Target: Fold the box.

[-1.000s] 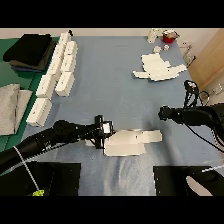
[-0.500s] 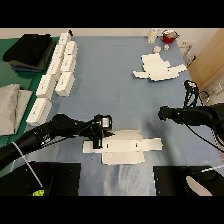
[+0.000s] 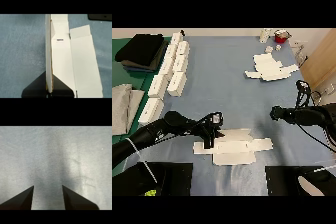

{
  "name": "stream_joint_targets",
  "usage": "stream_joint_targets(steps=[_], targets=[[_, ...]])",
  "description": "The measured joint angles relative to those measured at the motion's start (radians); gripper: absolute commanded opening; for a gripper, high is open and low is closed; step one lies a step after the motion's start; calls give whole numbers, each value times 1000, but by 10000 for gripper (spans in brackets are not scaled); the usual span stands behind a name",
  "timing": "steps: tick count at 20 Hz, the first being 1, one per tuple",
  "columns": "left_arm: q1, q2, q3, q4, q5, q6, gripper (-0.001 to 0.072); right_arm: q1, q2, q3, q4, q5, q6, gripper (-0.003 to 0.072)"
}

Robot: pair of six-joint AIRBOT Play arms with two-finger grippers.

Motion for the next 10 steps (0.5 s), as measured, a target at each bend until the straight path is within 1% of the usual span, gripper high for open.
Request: stream_joint_targets(steps=[4,10], targets=[[2,-11,-9,-7,-19,-1,11,0,0,0,1,0,0,549],[2,-19,-19,0,-78,-5,10,0,0,0,3,0,0,549]])
